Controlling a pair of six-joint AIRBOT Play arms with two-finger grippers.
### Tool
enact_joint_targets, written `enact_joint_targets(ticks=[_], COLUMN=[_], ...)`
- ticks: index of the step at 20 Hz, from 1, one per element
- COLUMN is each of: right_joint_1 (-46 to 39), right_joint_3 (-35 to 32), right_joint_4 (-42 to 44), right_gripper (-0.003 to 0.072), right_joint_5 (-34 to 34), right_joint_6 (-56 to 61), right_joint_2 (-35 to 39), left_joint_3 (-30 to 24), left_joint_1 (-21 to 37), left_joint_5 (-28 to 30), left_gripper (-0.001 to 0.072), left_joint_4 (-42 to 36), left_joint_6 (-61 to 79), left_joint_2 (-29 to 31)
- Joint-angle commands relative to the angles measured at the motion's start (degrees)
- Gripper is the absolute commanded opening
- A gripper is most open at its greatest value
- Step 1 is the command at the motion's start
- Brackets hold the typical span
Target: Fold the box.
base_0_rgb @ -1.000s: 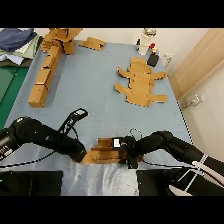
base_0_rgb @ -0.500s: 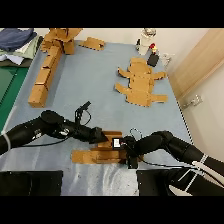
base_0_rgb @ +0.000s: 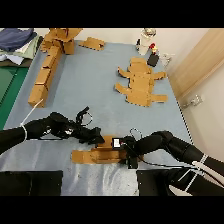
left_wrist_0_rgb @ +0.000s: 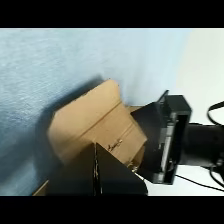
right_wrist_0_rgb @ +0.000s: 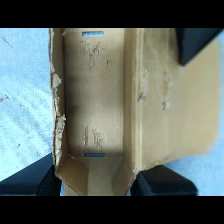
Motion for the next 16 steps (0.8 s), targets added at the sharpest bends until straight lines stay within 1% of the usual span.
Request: enact_joint_targets(ticks=[1,3,5,7,8,9,10,11,13,14,15,16], right_joint_1=[0.00,0.00,0.00,0.00,0.00,0.00,0.00,0.00,0.00,0.00,0.00,0.00], right_joint_3=[0.07,0.07,0.07,0.07,0.07,0.07,0.07,0.07,0.07,0.07,0.07,0.07], right_joint_4=[-0.04,-0.04,-0.04,-0.04,-0.04,-0.04,-0.04,-0.04,-0.04,-0.04,-0.04,-0.04], right_gripper=[0.0520,0.0520,0.0520,0.0520,0.0520,0.0520,0.0520,0.0520,0.0520,0.0520,0.0520,0.0520], right_joint_5=[0.02,0.02,0.02,0.02,0.02,0.02,0.02,0.02,0.02,0.02,0.02,0.02], right_joint_6=[0.00,0.00,0.00,0.00,0.00,0.00,0.00,0.00,0.00,0.00,0.00,0.00], right_joint_2=[0.02,0.02,0.02,0.02,0.02,0.02,0.02,0.02,0.02,0.02,0.02,0.00], left_joint_3=[0.72,2.14,3.17,3.02,2.58,1.75,0.90,0.00,-1.92,-3.15,-4.72,-6.25], left_joint_1=[-0.20,0.07,1.20,3.98,5.95,8.35,10.47,11.93,12.13,11.61,10.71,9.64], left_joint_5=[0.13,0.24,-1.33,-4.76,-6.93,-9.70,-12.90,-14.80,-16.20,-15.96,-15.10,-13.86], left_gripper=[0.0010,0.0010,0.0010,0.0009,0.0009,0.0009,0.0009,0.0009,0.0012,0.0014,0.0018,0.0212], left_joint_4=[2.40,2.19,-0.66,-1.84,-1.29,0.92,5.20,12.72,30.01,35.56,38.75,39.41], left_joint_6=[-0.87,1.84,8.09,15.63,19.26,23.12,27.26,28.79,28.72,29.05,29.97,31.63], left_joint_2=[-0.79,-0.79,-0.11,3.67,6.78,11.17,15.91,21.44,31.28,35.21,38.84,41.38])
